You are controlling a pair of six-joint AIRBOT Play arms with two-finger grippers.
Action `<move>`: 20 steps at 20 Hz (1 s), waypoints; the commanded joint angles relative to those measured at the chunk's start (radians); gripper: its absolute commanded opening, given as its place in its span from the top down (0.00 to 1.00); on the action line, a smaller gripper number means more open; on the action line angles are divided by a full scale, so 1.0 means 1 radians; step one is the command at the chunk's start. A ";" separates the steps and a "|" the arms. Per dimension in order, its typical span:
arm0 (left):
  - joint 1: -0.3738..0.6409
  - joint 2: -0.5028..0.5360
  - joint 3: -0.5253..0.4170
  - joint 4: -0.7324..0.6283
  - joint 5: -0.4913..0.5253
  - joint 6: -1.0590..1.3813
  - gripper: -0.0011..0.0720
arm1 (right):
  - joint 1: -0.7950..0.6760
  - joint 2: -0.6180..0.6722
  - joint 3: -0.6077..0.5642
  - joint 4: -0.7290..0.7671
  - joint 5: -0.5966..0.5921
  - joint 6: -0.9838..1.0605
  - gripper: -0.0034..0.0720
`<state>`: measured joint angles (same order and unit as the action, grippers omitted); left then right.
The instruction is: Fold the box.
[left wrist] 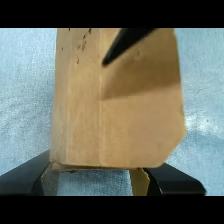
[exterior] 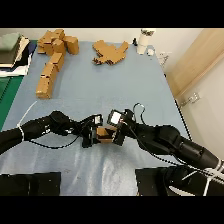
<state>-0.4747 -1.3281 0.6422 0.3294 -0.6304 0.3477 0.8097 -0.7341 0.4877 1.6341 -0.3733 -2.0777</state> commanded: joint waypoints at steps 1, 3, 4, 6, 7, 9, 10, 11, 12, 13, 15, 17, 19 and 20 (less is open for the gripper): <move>0.001 -0.001 0.001 0.000 0.000 0.000 0.23 | 0.030 -0.071 0.001 -0.003 -0.014 -0.026 0.29; 0.001 -0.001 0.001 0.000 0.000 0.000 0.23 | 0.066 -0.080 -0.003 -0.003 -0.044 -0.026 0.29; 0.001 -0.001 0.001 0.000 0.000 0.000 0.23 | 0.077 -0.082 -0.005 -0.003 -0.057 -0.033 0.29; 0.001 -0.001 0.001 0.000 0.000 0.000 0.23 | 0.095 -0.084 -0.007 -0.003 -0.071 -0.072 0.29; 0.001 -0.001 0.001 0.000 0.000 0.000 0.23 | 0.099 -0.084 -0.007 -0.003 -0.074 -0.082 0.29; 0.001 -0.001 0.001 0.000 0.000 0.000 0.23 | 0.100 -0.093 -0.007 -0.003 -0.077 -0.116 0.29; 0.001 -0.001 0.001 0.000 0.000 0.000 0.23 | 0.100 -0.100 -0.007 -0.003 -0.077 -0.140 0.29; 0.001 -0.001 0.001 0.000 0.000 0.000 0.23 | 0.100 -0.102 -0.007 -0.003 -0.077 -0.169 0.29; 0.001 -0.001 0.001 0.000 0.000 0.000 0.23 | 0.102 -0.102 -0.007 -0.003 -0.077 -0.189 0.29; 0.001 -0.001 0.001 0.000 0.000 0.000 0.23 | 0.103 -0.101 -0.007 -0.003 -0.077 -0.211 0.29; 0.001 -0.001 0.001 0.000 0.000 0.000 0.23 | 0.103 -0.101 -0.007 -0.003 -0.086 -0.242 0.29; 0.000 -0.001 0.001 0.000 0.000 0.000 0.23 | 0.103 -0.102 -0.007 -0.003 -0.106 -0.254 0.29; 0.001 -0.001 0.001 0.000 0.000 0.000 0.23 | 0.103 -0.102 -0.007 -0.007 -0.126 -0.269 0.29; 0.000 -0.001 0.001 0.000 0.000 0.000 0.23 | 0.103 -0.102 -0.007 -0.012 -0.130 -0.282 0.29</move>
